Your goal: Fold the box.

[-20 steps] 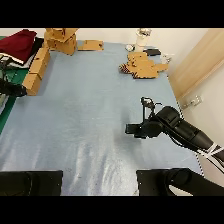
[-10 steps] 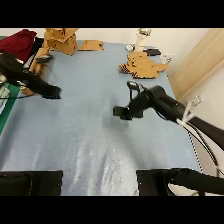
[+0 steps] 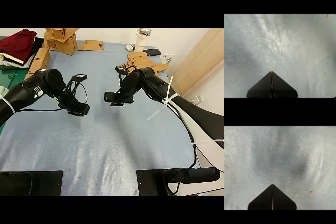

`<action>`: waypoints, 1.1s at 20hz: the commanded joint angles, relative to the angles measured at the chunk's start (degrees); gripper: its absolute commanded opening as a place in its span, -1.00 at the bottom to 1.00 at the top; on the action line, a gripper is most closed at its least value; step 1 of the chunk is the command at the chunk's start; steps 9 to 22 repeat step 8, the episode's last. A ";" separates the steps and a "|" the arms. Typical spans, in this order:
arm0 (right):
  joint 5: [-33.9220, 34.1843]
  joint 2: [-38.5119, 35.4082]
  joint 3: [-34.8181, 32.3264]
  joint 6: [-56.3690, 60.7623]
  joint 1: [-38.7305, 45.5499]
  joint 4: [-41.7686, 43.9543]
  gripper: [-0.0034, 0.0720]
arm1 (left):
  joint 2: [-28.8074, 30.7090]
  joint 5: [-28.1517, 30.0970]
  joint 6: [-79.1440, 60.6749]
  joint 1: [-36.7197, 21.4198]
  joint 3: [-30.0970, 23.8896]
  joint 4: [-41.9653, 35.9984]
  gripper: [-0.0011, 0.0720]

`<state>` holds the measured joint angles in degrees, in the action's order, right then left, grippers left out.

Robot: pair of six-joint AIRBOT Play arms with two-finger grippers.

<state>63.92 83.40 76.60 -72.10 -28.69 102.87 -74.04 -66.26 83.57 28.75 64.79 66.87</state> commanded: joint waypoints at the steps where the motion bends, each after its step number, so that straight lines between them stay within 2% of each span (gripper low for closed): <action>1: 1.18 0.46 1.05 -0.83 0.04 0.85 -0.90 | -0.15 -2.08 1.42 1.27 -0.15 -0.04 -0.93; 22: 1.18 0.46 1.05 -0.85 0.04 0.87 -0.90 | -0.20 -1.70 1.42 1.27 -0.15 -0.04 -0.93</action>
